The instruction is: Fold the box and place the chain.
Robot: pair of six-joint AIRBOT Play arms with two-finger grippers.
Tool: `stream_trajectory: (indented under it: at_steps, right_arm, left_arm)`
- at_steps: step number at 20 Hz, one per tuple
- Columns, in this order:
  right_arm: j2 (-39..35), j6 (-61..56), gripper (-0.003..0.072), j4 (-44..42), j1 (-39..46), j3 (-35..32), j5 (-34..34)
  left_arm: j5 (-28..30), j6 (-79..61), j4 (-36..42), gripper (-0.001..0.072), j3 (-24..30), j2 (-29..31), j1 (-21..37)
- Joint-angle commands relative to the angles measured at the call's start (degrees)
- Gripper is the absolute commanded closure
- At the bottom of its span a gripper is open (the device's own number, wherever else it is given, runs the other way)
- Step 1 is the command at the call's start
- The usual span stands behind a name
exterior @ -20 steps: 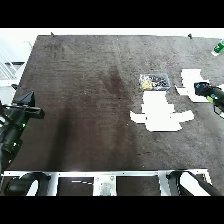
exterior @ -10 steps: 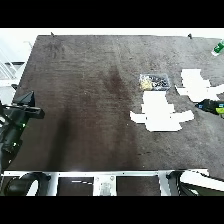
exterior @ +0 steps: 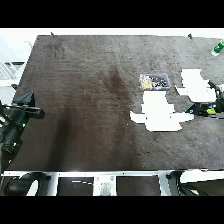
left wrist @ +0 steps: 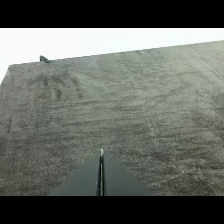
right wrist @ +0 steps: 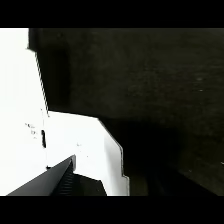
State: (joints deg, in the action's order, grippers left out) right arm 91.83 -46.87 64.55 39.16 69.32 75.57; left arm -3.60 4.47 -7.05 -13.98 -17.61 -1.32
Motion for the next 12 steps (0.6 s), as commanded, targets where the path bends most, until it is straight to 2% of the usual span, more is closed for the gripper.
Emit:
stream_trajectory:
  at_steps: [1,3,7,10,12]
  right_arm:
    - [3.7,3.8,0.0173,-2.6,-0.1,0.9,4.0]
    - [6.0,4.1,0.0176,-6.1,-0.3,0.9,6.5]
    - [9.4,4.9,0.0213,-7.3,-1.2,0.9,9.5]
    - [9.7,6.1,0.0477,-7.8,-1.3,0.8,9.9]
    - [9.7,8.8,0.0609,-8.1,-1.3,0.7,11.6]
  left_arm:
    - [0.0,0.0,0.0,0.0692,-0.1,0.0,0.0]
    - [0.0,0.0,0.0,0.0692,-0.1,0.0,0.0]
    - [-0.3,0.0,0.0,0.0692,-0.1,0.0,0.0]
    - [-0.4,0.0,0.0,0.0693,-0.1,0.0,0.0]
    - [-0.5,0.0,0.0,0.0692,-0.1,0.0,0.0]
